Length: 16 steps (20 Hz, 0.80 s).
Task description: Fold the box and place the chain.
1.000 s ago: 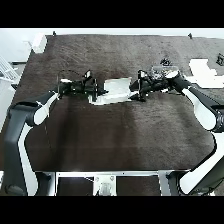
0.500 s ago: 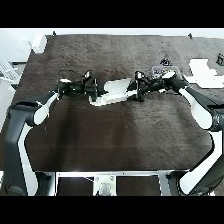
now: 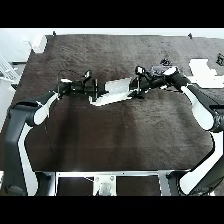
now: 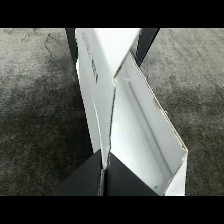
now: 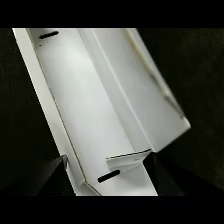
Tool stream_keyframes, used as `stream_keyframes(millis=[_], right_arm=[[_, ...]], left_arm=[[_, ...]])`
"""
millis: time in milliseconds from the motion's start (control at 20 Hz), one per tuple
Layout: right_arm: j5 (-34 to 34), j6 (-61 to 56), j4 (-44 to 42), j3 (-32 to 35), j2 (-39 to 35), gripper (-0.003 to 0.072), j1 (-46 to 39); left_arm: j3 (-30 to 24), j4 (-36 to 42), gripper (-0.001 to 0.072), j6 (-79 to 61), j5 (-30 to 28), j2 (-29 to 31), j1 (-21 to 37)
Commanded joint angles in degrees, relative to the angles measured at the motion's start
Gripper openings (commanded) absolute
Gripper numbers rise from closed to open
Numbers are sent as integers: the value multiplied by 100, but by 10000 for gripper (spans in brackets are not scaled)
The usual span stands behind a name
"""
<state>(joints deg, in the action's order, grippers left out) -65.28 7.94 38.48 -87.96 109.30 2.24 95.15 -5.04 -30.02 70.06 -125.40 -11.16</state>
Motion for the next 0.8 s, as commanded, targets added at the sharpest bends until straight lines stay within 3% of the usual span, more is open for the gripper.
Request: stream_keyframes(millis=[0,350,750], right_arm=[[35,-319,122,-46,-7,643,20],[-144,605,109,-37,85,644,175],[-664,597,120,79,125,643,162]], left_arm=[[2,-11,21,0,2,2,4],[2,-11,22,0,9,2,4],[2,-11,21,-2,4,2,4]])
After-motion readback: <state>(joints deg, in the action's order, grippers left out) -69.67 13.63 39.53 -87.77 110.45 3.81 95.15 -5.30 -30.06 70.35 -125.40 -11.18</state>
